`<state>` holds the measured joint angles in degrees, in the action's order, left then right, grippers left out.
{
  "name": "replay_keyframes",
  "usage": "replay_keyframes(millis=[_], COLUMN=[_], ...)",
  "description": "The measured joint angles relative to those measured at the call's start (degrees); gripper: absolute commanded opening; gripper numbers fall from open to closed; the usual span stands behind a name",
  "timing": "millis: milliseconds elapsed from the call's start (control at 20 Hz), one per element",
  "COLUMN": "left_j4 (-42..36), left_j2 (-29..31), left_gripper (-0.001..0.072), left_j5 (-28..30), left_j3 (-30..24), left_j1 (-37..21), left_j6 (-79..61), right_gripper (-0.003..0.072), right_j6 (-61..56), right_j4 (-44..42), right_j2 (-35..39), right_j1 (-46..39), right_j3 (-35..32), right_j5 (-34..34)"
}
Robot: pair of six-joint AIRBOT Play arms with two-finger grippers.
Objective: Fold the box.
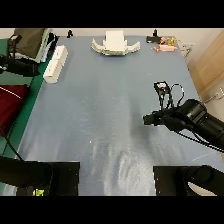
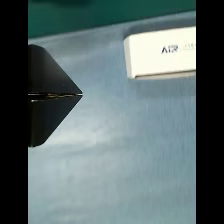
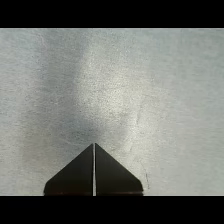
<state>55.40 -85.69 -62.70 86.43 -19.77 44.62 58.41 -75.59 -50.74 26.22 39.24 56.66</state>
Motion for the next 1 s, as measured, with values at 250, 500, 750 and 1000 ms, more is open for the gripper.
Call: replay_keyframes(millis=[250, 500, 750, 1000], left_j4=[-1.36, -0.50, 0.42, 1.27], left_j2=[7.37, 13.25, 16.65, 17.38], left_gripper=[0.0007, 0.0007, 0.0007, 0.0012], left_j5=[-13.25, -15.15, -10.56, -5.86], left_j3=[-1.03, -7.76, -17.86, -25.73], left_j1=[4.28, 14.97, 27.39, 35.39], left_j6=[5.11, 10.40, 14.10, 17.84], right_gripper=[0.0019, 0.0019, 0.0019, 0.0019], right_j6=[0.00, 0.00, 0.00, 0.00], right_j4=[0.00, 0.00, 0.02, -0.02], right_j2=[0.00, 0.00, 0.00, 0.00], right_j1=[0.00, 0.00, -0.02, 0.00], right_j3=[0.00, 0.00, 0.00, 0.00], right_j5=[0.00, 0.00, 0.00, 0.00])
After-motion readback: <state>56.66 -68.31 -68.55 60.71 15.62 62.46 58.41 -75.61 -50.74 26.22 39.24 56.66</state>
